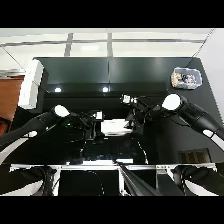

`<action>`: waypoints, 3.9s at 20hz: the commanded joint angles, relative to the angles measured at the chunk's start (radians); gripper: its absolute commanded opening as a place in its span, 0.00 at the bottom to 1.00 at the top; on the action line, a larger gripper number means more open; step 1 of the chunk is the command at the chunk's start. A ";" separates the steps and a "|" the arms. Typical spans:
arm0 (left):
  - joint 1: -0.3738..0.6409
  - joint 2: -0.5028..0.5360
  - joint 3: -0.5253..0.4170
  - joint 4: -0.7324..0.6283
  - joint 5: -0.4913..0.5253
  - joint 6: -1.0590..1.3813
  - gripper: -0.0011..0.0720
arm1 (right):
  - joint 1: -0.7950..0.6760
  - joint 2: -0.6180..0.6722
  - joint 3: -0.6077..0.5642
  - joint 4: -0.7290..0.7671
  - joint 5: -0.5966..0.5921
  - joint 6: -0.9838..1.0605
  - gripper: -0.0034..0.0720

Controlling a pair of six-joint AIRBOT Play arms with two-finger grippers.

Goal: Fold the box and place the chain.

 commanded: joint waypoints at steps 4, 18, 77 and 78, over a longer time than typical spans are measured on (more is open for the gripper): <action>-0.001 0.000 -0.001 0.002 -0.008 0.003 0.51 | 0.000 0.005 0.002 0.003 0.036 0.058 0.44; -0.001 0.000 -0.001 0.002 -0.008 0.003 0.51 | 0.027 0.002 -0.011 -0.016 -0.018 0.060 0.44; -0.001 0.000 -0.001 0.002 -0.005 0.003 0.51 | -0.080 0.003 -0.167 0.554 0.039 0.624 0.06; 0.000 0.000 -0.001 0.003 -0.003 0.003 0.51 | -0.069 -0.019 -0.167 0.554 0.030 0.628 0.06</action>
